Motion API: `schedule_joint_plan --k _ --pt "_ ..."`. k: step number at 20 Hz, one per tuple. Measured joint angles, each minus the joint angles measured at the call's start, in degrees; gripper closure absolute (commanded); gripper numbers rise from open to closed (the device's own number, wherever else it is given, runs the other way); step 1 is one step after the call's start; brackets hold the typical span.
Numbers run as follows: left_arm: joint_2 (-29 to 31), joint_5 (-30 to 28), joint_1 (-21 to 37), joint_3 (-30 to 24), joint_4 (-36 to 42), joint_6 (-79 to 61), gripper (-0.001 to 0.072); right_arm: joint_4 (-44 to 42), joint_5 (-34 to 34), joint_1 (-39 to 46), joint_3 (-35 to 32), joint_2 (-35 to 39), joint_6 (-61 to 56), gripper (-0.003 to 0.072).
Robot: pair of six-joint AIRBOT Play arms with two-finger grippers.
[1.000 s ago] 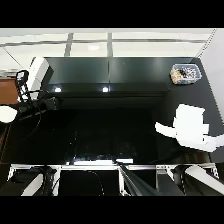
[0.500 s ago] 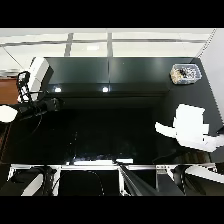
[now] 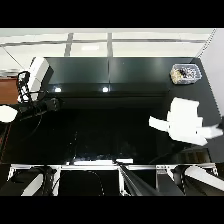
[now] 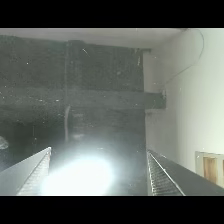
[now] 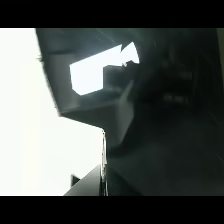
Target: Fold the box and place the chain.
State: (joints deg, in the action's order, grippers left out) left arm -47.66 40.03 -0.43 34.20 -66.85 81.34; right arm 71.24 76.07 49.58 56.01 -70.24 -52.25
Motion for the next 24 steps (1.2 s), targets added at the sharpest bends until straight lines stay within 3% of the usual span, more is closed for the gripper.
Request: schedule_joint_plan --k 7,10,13,15,18,21,24 --pt "-0.5 -0.4 0.0 0.0 0.0 -0.1 0.0003 -22.8 -1.5 -16.9 -0.7 9.5 0.9 0.0667" --pt "-2.5 -0.5 0.0 0.2 1.5 -0.2 0.0023 -32.0 -3.0 -25.0 -5.7 10.5 3.0 0.0667" --pt "-7.8 1.6 0.0 2.5 3.9 -1.3 0.0023 -38.9 -12.2 -34.3 -14.2 10.9 5.0 0.0667" --pt "-12.5 4.3 0.0 4.7 9.1 -5.0 0.0023 -42.2 -20.1 -40.7 -19.3 11.0 6.0 0.0667" --pt "-21.6 10.2 0.0 8.7 23.0 -14.0 0.0022 -44.8 -29.8 -48.7 -24.2 11.0 6.9 0.0667" --pt "-30.7 17.0 -0.2 13.9 36.7 -23.1 0.0022 -46.1 -34.1 -53.3 -26.3 11.0 7.2 0.0666" --pt "-39.3 21.9 -1.3 20.2 43.4 -28.1 0.0022 -46.7 -35.9 -55.3 -27.1 11.0 7.0 0.0667"
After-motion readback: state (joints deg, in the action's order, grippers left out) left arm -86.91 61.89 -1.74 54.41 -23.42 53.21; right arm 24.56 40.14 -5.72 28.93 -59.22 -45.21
